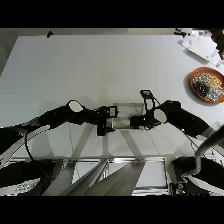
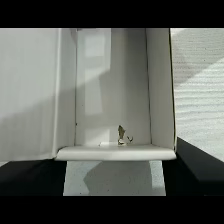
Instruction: Fold the box and place the chain.
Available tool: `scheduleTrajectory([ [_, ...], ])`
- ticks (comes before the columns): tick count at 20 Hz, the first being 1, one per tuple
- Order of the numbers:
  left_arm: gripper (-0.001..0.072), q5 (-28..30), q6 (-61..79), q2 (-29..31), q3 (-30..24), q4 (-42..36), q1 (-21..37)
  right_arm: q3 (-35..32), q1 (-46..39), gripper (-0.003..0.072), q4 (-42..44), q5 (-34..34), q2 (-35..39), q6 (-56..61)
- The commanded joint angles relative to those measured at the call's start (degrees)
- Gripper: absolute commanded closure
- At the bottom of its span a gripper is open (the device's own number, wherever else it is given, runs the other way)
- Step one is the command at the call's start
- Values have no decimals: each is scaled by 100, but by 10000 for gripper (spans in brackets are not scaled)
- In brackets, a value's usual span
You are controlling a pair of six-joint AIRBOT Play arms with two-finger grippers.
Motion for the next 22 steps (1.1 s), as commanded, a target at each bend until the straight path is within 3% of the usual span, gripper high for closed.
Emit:
scheduleTrajectory([
  [1, 375, 2, 0, 0, 0, 2, 2, 175, 205, 292, -411, 83, -238, 466],
  [3, 375, 2, 0, 2, 0, 2, 2, 249, 205, 328, -505, 304, -315, 463],
  [4, 375, 2, 0, 2, 0, 2, 2, 251, 205, 418, -542, 352, -321, 461],
  [6, 375, 2, 0, 2, 0, 2, 2, 254, 205, 505, -544, 348, -321, 437],
  [7, 375, 2, 0, 2, 0, 2, 2, 254, 205, 596, -546, 350, -321, 389],
  [10, 375, 2, 0, 2, 0, 2, 2, 254, 205, 650, -549, 352, -321, 389],
  [11, 375, 2, 0, 2, 0, 2, 2, 254, 214, 627, -546, 348, -321, 374],
  [13, 375, 0, 0, 2, 0, 2, 2, 254, 286, 257, -568, 304, -321, 236],
  [14, 375, 2, 0, 0, 0, 2, 2, 254, 317, 259, -603, 247, -321, 243],
  [17, 375, 2, 2, 2, 0, 2, 2, 251, 323, 423, -680, 149, -367, 245],
  [19, 375, 2, 0, 2, 0, 2, 2, 251, 323, 607, -741, 205, -437, 247],
  [22, 375, 2, 0, 2, 0, 2, 2, 254, 323, 678, -796, 210, -518, 243],
])
